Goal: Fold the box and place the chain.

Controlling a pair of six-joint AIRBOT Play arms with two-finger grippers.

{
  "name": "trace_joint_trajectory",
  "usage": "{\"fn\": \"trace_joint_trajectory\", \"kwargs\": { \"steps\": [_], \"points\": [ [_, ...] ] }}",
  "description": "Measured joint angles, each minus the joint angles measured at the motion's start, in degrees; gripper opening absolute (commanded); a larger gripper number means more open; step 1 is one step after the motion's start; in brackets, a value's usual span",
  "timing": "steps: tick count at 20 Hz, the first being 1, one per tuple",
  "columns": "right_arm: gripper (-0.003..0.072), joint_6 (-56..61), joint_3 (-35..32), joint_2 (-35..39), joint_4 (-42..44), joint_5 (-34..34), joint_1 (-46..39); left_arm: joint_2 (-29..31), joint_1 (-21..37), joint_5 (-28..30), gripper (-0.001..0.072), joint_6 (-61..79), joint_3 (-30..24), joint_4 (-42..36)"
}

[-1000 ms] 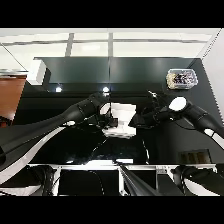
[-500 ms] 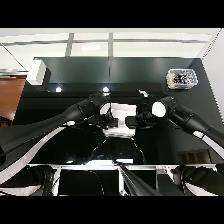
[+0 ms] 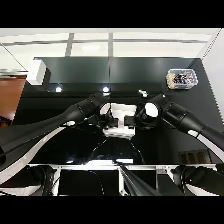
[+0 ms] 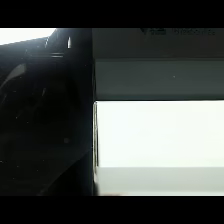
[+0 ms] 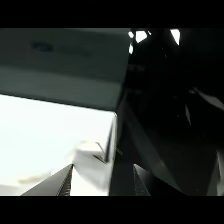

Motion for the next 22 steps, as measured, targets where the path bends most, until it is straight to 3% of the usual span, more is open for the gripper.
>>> {"fn": "trace_joint_trajectory", "kwargs": {
  "steps": [7, 8, 17, 18, 22],
  "points": [
    [0.0391, 0.9, 0.11, -3.02, -0.96, -0.61, 1.51, -0.02, 0.0, -0.02, 0.0027, 0.0, 0.0, 0.0],
    [0.0258, 0.9, 0.11, -3.32, -1.07, -1.14, 1.7, 0.0, 0.0, -0.02, 0.0027, -0.02, 0.0, 0.0],
    [0.0251, 2.51, 0.17, -5.22, -2.05, -2.93, 2.03, -0.02, 0.0, -0.04, 0.0027, 0.0, 0.0, 0.0],
    [0.018, 2.86, 0.17, -5.4, -2.05, -2.8, 2.03, 0.0, 0.0, -0.04, 0.0027, 0.0, 0.0, 0.0],
    [0.0174, 4.61, 0.17, -5.79, -2.03, -1.92, 2.03, -0.02, 0.0, -0.02, 0.0027, 0.0, 0.0, -0.09]
  ]
}}
